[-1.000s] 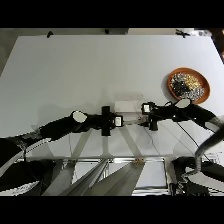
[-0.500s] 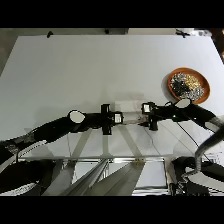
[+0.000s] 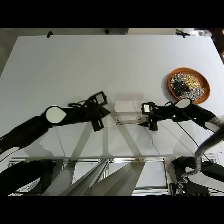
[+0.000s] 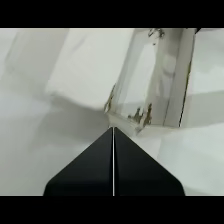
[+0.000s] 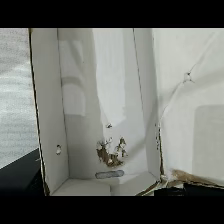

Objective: Fold the box and place the chain.

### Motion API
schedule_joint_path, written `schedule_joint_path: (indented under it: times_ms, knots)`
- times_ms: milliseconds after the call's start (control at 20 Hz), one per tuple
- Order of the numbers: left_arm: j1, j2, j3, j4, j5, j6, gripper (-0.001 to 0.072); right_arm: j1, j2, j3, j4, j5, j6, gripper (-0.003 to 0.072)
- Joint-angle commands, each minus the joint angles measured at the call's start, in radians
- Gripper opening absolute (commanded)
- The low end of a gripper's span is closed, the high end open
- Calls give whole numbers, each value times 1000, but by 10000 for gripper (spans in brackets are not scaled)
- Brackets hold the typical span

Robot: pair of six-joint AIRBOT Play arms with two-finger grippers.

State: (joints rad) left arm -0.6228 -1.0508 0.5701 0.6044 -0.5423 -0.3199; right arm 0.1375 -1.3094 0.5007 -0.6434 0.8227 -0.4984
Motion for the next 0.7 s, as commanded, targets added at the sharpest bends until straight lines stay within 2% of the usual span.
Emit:
schedule_joint_path:
  times_ms: [0,100,200,350,500,650]
  knots:
    - [124,115,-2,428,-218,-675,5,0,0,0,0,0,0,398]
    - [191,140,-2,586,-334,-918,5,0,0,0,0,0,0,398]
    - [248,132,-2,607,-406,-1047,5,0,0,0,0,0,0,398]
    - [262,82,-2,555,-384,-1101,5,0,0,0,0,0,0,398]
    - [262,-23,-2,439,-330,-1094,5,0,0,0,0,0,0,398]
    - [255,-124,-2,363,-319,-1014,6,0,0,0,0,0,0,398]
